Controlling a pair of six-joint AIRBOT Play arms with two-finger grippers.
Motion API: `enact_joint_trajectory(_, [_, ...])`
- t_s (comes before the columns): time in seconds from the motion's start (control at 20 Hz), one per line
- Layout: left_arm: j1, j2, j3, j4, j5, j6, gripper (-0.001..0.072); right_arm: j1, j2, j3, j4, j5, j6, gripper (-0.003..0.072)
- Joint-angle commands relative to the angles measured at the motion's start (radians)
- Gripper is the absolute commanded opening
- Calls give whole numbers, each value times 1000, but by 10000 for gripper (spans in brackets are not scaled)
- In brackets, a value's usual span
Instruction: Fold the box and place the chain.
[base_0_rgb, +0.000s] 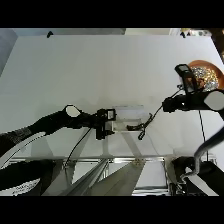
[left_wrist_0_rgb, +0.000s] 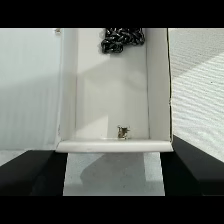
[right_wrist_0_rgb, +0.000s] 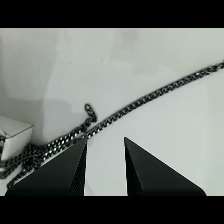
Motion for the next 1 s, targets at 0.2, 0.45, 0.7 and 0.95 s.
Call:
enact_joint_trajectory(0.2, [0, 0, 0, 0, 0, 0, 312, 103, -282, -19, 39, -88, -102, 227])
enact_joint_trajectory(0.45, [0, 0, 0, 0, 0, 0, 312, 121, -310, -19, 3, -82, -93, 227])
enact_joint_trajectory(0.7, [0, 0, 0, 0, 0, 0, 312, 121, -311, -21, -12, -83, -93, 226])
enact_joint_trajectory(0.95, [0, 0, 0, 0, 0, 0, 312, 123, -311, -62, -15, -136, -93, 227])
